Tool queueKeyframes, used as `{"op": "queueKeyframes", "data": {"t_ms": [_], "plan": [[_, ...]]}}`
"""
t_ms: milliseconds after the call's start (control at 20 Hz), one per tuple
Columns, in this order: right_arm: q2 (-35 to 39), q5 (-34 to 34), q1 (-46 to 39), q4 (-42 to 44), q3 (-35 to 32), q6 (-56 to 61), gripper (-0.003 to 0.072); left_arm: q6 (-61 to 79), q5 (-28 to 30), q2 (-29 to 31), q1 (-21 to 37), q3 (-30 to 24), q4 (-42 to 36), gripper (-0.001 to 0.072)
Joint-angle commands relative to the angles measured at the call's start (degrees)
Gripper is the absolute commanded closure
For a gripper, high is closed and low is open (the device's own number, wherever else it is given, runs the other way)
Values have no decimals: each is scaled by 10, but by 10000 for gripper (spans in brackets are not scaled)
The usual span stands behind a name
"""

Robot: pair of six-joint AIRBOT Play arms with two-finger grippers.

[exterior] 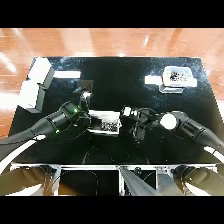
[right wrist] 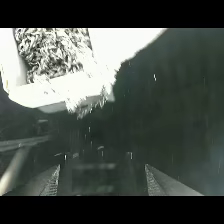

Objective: Fold the box and place the chain.

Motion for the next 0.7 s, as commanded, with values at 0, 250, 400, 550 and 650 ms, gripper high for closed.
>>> {"op": "queueKeyframes", "data": {"t_ms": [0, 250, 400, 550, 650], "plan": [[-16, -72, 30, 50, -7, -68, 73, 0, 14, 0, 0, 0, 0, 683], [-29, -125, 47, 89, -7, -106, 74, 0, 16, 0, 0, 0, 0, 683], [-30, -134, 52, 120, -7, -106, 74, 0, 17, 0, 0, 0, 0, 683], [-30, -136, 69, 124, -7, -106, 74, 0, 17, 0, 0, 0, 0, 683], [-30, -137, 72, 125, -7, -106, 74, 0, 17, 0, 0, 0, 0, 683]]}}
